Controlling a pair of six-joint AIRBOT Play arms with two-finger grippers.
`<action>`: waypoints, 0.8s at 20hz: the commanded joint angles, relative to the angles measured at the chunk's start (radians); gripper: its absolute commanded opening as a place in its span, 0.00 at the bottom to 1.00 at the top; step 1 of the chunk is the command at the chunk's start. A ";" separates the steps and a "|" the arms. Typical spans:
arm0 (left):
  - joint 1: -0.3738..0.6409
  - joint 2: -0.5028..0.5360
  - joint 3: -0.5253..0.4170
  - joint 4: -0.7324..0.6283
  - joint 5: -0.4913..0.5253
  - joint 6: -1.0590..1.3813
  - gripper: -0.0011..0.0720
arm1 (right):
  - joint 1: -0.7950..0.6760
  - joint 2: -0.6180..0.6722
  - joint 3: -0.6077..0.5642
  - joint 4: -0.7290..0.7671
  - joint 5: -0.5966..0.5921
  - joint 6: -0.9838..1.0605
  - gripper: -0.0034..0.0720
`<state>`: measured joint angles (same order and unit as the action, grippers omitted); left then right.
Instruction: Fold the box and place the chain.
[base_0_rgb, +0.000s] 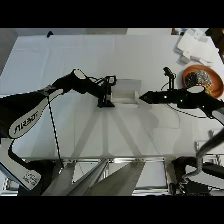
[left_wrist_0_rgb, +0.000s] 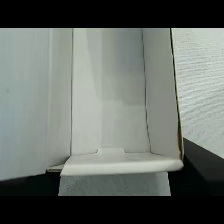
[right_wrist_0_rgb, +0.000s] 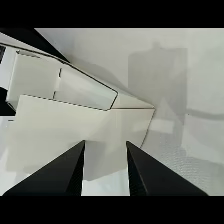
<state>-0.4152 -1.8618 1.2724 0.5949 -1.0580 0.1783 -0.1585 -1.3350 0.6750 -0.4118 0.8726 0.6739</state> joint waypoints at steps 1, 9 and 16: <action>0.000 -0.001 0.000 0.000 0.000 0.000 0.39 | 0.041 0.001 0.000 -0.002 -0.062 0.007 0.45; 0.000 0.000 0.000 0.000 0.000 0.000 0.39 | 0.076 0.001 0.000 -0.122 -0.159 0.095 0.45; 0.000 0.000 0.000 0.000 0.000 0.000 0.39 | 0.115 0.001 0.000 -0.192 -0.220 0.139 0.45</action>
<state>-0.4156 -1.8618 1.2724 0.5949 -1.0584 0.1776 -0.0669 -1.3361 0.6739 -0.5621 0.6823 0.7990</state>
